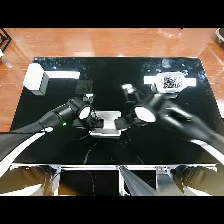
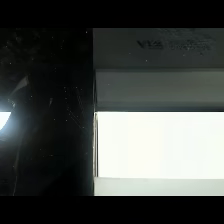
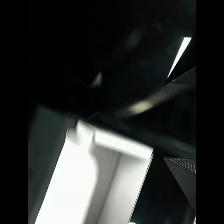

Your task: Fold the box and place the chain.

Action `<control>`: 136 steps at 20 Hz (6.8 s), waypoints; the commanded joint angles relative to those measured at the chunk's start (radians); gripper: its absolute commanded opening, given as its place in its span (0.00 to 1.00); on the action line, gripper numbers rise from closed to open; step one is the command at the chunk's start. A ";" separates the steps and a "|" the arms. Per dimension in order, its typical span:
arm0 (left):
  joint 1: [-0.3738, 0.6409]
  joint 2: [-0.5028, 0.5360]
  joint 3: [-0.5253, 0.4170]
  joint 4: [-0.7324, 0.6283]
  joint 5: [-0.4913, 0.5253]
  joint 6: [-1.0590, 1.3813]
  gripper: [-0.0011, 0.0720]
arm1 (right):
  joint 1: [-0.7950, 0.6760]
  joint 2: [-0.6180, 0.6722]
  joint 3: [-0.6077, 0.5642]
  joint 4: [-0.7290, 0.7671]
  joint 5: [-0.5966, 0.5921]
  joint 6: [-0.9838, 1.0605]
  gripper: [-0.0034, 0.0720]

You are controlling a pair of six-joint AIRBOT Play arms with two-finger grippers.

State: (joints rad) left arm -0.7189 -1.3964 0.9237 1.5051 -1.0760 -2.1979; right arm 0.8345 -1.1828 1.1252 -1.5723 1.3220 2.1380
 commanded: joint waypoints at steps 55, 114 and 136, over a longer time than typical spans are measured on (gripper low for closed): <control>0.004 0.000 0.000 -0.055 0.021 0.000 0.04 | -0.874 -0.306 0.612 0.017 -0.121 -0.539 0.07; 0.004 -0.006 0.000 -0.052 0.019 -0.001 0.04 | -0.245 0.077 0.316 0.506 0.056 -0.562 0.07; 0.004 -0.006 0.002 -0.052 0.015 -0.001 0.04 | -0.206 0.012 0.101 0.541 -0.058 -0.584 0.72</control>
State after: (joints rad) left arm -0.7155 -1.4017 0.9245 1.4525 -1.0569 -2.1990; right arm 0.6548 -1.1854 1.2270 -1.0222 1.2148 1.5661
